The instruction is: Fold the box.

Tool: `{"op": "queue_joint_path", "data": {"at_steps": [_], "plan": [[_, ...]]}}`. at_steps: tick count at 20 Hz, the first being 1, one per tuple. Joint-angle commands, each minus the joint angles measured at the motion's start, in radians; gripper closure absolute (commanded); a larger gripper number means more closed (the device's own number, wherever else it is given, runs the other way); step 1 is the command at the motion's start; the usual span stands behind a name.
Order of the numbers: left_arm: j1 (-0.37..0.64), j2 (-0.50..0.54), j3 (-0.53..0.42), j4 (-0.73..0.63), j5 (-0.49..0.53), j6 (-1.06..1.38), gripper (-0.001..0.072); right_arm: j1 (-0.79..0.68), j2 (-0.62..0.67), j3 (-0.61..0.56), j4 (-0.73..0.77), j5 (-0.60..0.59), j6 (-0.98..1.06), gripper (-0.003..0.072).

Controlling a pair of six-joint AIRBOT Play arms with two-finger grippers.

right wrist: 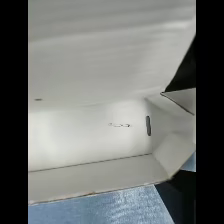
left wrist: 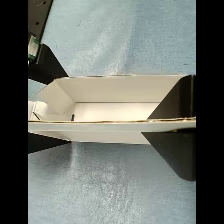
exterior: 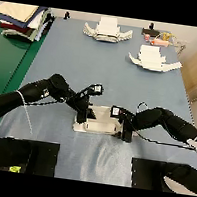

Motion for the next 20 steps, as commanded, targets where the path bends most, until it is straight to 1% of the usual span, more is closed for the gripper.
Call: {"op": "queue_joint_path", "data": {"at_steps": [1,4,10,17,18,19,20], "plan": [[0.000,0.000,0.000,0.000,0.000,0.000,0.0695,0.013,0.020,0.000,0.016,0.003,-0.002,0.0038],[0.000,0.000,0.000,0.000,0.000,0.000,0.0695,0.014,0.026,0.000,0.041,0.003,-0.002,0.0038],[0.000,0.000,0.000,0.000,0.000,0.000,0.0695,0.014,0.022,0.000,0.033,0.004,-0.016,0.0038],[0.000,0.000,0.000,0.000,0.000,0.000,0.0695,0.014,-0.014,-0.009,0.042,0.015,-0.036,0.0040],[0.000,0.000,0.000,0.000,0.000,0.000,0.0695,0.014,-0.014,-0.010,0.042,0.014,-0.036,0.0047],[0.000,0.000,0.000,0.000,0.000,0.000,0.0694,0.014,-0.014,-0.009,0.041,0.011,-0.037,0.0127],[0.000,0.000,0.000,0.000,0.000,0.000,0.0695,0.014,-0.014,-0.010,0.041,0.009,-0.043,0.0166]]}}
